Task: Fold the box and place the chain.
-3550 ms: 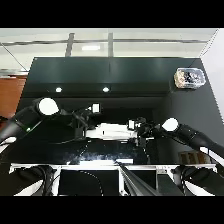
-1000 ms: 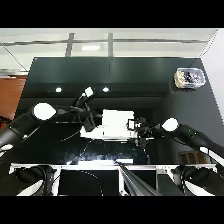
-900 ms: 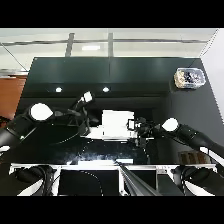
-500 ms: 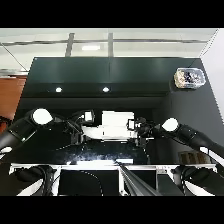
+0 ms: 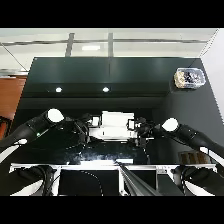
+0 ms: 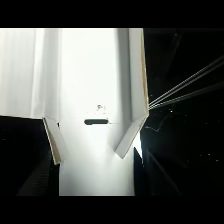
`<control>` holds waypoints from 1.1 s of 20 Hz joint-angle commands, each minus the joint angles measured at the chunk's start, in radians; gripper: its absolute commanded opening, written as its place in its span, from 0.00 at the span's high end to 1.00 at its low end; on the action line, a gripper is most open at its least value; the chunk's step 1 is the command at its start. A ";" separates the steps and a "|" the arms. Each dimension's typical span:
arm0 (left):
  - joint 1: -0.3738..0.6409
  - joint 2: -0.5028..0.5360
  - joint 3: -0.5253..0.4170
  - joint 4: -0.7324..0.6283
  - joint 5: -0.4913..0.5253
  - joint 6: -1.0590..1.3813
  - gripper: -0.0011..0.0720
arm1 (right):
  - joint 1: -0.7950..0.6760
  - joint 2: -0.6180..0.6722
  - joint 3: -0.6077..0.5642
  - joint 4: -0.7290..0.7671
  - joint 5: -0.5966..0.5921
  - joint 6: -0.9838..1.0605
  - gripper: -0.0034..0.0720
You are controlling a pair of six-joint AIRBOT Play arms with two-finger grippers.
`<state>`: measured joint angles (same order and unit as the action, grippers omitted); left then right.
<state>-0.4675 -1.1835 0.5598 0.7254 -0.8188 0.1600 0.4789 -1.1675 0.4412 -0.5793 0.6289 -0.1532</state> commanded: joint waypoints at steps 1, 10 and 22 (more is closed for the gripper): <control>-0.033 -0.017 0.000 -0.013 0.048 0.024 0.63 | 0.001 0.000 0.000 0.000 0.000 0.000 0.43; -0.088 -0.045 0.000 -0.177 0.059 0.023 0.77 | 0.001 0.000 0.000 0.000 0.000 0.000 0.43; -0.088 -0.068 0.000 -0.251 0.061 0.023 0.45 | 0.001 0.000 0.000 0.000 0.000 0.000 0.43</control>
